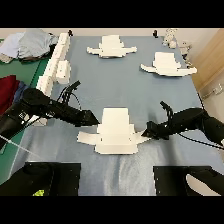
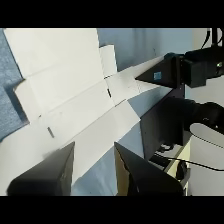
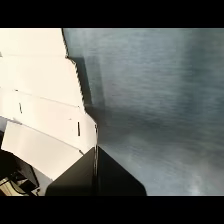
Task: Fold the box.
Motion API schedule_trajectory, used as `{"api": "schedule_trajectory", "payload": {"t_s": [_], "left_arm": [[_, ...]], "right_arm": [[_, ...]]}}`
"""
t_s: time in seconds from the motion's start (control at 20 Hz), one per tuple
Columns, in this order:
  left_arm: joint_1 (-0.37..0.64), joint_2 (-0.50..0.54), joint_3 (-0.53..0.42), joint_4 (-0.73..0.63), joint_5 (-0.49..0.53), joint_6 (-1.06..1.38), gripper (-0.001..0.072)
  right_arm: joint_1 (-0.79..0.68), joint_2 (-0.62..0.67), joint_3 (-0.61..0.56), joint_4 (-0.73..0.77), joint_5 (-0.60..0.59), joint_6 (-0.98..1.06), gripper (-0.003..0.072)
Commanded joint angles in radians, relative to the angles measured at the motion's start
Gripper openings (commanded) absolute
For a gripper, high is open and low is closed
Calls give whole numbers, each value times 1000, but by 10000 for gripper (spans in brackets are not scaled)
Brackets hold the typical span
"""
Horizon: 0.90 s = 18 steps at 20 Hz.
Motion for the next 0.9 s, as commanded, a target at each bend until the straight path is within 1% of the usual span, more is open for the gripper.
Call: {"api": "schedule_trajectory", "payload": {"t_s": [0.0, 0.1, 0.15, 0.25, 0.35, 0.5, 0.65, 0.75, 0.85], "left_arm": [[27, -10, 2, 8, 14, 13, 380], [79, -36, 2, 8, -4, 52, 380], [115, -55, 2, 8, -12, 58, 380], [187, -100, 2, 8, -39, 83, 380], [232, -161, 2, 8, -53, 109, 380], [240, -266, 2, -20, -54, 159, 380], [240, -381, 2, -130, -37, 249, 380], [229, -454, 5, -180, -25, 310, 379], [200, -523, 24, -196, -24, 349, 379]], "right_arm": [[132, 64, -22, -17, 119, -127, 0], [204, 135, -58, -43, 222, -125, 0], [218, 163, -77, -44, 250, -124, 0], [218, 193, -106, -48, 254, -124, 0], [218, 204, -127, -48, 256, -124, 0], [218, 211, -131, -40, 261, -126, 0], [218, 215, -131, -36, 259, -125, 0], [218, 215, -131, -33, 260, -126, 0], [218, 215, -131, -34, 260, -125, 0]]}}
